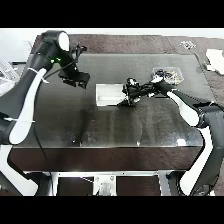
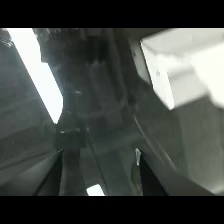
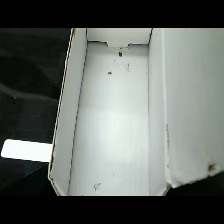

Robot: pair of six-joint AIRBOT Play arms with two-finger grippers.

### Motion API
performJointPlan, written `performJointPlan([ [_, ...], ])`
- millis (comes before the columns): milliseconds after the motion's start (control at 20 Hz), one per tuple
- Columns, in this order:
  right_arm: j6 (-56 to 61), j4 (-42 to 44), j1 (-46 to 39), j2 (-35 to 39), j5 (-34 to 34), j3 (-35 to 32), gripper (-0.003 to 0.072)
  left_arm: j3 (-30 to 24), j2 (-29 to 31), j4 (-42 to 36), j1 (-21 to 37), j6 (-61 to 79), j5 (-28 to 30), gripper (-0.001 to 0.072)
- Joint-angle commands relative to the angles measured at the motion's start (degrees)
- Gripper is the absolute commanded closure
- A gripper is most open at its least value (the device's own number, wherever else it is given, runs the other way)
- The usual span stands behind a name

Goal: Fold the box and place the chain.

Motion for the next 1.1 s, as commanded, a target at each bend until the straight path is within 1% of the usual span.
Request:
performJointPlan([
  [0,0.0,0.0,0.0,0.0,0.0,0.0,0.0107,-7.9,1.0,-20.9,6.4,20.6,7.4,0.0184],
  [50,0.0,0.0,0.0,0.0,0.0,0.0,0.0108,-11.9,0.8,-26.4,8.2,28.8,11.1,0.0184],
  [100,0.0,0.0,0.0,0.0,0.0,0.0,0.0108,-15.3,0.7,-29.4,9.2,34.8,14.1,0.0184],
  [200,0.0,0.0,0.0,0.0,0.0,0.0,0.0107,-21.0,0.7,-31.2,10.1,42.9,21.2,0.0184],
  [250,0.0,0.0,0.0,0.0,0.0,0.0,0.0107,-23.2,0.7,-31.2,10.1,50.6,24.6,0.0164],
  [350,0.0,0.0,0.0,0.0,0.0,0.0,0.0108,-26.7,0.7,-33.9,10.1,63.4,29.8,-0.0011],
  [500,0.0,0.0,0.0,0.0,0.0,0.0,0.0108,-30.5,0.7,-39.7,10.1,86.8,32.2,-0.0011],
  [600,0.0,0.0,0.0,0.0,0.0,0.0,0.0107,-32.6,0.1,-46.6,10.1,97.8,33.5,-0.0011],
  [650,0.0,0.0,0.0,0.0,0.0,0.0,0.0108,-32.9,-0.8,-49.4,10.1,101.9,32.9,-0.0011],
  [750,0.0,0.0,0.0,0.0,0.0,0.0,0.0108,-32.9,-2.5,-52.4,10.0,106.7,31.9,-0.0011],
  [800,0.0,0.0,0.0,0.0,0.0,0.0,0.0107,-32.9,-2.8,-52.7,10.0,107.2,31.8,0.0004],
  [950,0.0,0.0,0.0,0.0,0.0,0.0,0.0108,-32.9,-2.9,-52.4,10.0,105.0,29.7,0.0002],
  [1050,0.0,0.0,0.0,0.0,0.0,0.0,0.0107,-32.9,-2.9,-50.5,10.1,108.3,26.8,-0.0007],
])
